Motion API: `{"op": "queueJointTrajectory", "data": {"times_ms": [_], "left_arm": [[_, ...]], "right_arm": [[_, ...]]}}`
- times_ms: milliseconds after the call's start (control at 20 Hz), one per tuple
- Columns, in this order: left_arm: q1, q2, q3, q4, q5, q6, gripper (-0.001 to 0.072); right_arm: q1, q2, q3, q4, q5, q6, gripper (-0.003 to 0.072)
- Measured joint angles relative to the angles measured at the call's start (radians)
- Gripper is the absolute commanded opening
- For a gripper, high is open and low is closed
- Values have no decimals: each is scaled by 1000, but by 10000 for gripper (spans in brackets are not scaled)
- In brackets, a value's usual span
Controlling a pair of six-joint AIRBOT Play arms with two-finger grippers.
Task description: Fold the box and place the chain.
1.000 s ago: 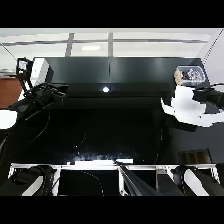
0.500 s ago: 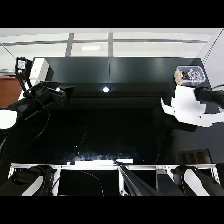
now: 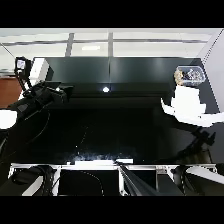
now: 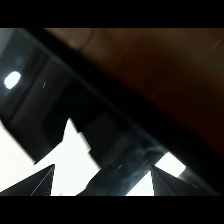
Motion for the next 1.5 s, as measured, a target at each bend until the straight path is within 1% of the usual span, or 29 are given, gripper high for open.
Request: {"op": "queueJointTrajectory", "data": {"times_ms": [150,250,400,450,500,600,650,700,900,1150,1350,1500], "left_arm": [[0,0,0,0,0,0,704],[0,0,0,0,0,0,704],[-1,0,0,0,-2,0,704],[-1,0,0,0,-2,-2,704],[-1,0,0,0,-3,-5,704],[-1,0,0,0,-2,-13,704],[-1,0,0,-1,-2,-16,704],[-1,0,0,-1,-2,-19,703],[-1,0,0,0,1,-22,704],[-1,0,0,0,37,-23,704],[-1,0,0,-8,43,-24,704],[-3,0,0,-47,0,-27,704]], "right_arm": [[-11,-197,115,71,223,-38,711],[21,-302,185,95,307,-50,711],[83,-422,281,110,393,-66,710],[102,-451,305,117,409,-73,676],[117,-472,322,117,423,-85,540],[135,-500,344,122,440,-111,398],[139,-508,350,121,454,-124,164],[140,-513,355,122,468,-138,51],[139,-517,355,128,536,-199,49],[203,-439,261,218,567,-256,49],[295,-311,150,249,519,-274,48],[378,-183,32,289,425,-277,48]]}}
